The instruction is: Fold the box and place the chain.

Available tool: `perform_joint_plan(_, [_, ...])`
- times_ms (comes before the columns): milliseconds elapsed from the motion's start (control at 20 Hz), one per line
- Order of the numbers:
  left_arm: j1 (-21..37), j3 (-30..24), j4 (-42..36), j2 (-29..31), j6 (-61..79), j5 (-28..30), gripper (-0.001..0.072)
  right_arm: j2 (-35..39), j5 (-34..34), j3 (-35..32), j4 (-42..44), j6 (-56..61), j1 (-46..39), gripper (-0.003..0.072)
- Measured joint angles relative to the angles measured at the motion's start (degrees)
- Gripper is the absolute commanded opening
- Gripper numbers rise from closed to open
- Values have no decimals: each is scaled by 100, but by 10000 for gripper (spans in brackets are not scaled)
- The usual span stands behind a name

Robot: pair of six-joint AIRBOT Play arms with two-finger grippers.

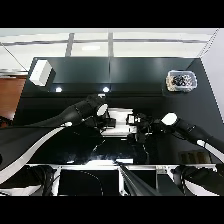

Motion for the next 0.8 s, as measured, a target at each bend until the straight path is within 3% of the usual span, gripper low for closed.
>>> perform_joint_plan(150, [0, 35, -2, -2, 22, -2, 29, 0, -2, 0, 0, 0, 0, 432])
perform_joint_plan(200, [0, 42, -4, -2, 24, -2, 76, 0, -2, 0, 0, 0, -2, 432])
perform_joint_plan(300, [0, 52, -11, -4, 61, 35, 405, 0, -2, 0, -13, -15, 0, 432])
perform_joint_plan(450, [0, 55, -22, -4, 46, -31, 686, 0, -2, 0, -13, -15, 0, 432])
perform_joint_plan(700, [0, 55, -20, -4, 39, -70, 661, 0, -2, 0, -13, -7, 0, 432])
perform_joint_plan(750, [0, 55, -20, -4, 37, -74, 548, 0, -2, 0, -11, -7, 0, 432])
perform_joint_plan(800, [0, 55, -20, -4, 22, -79, 321, 0, -2, 2, -11, -7, 0, 432])
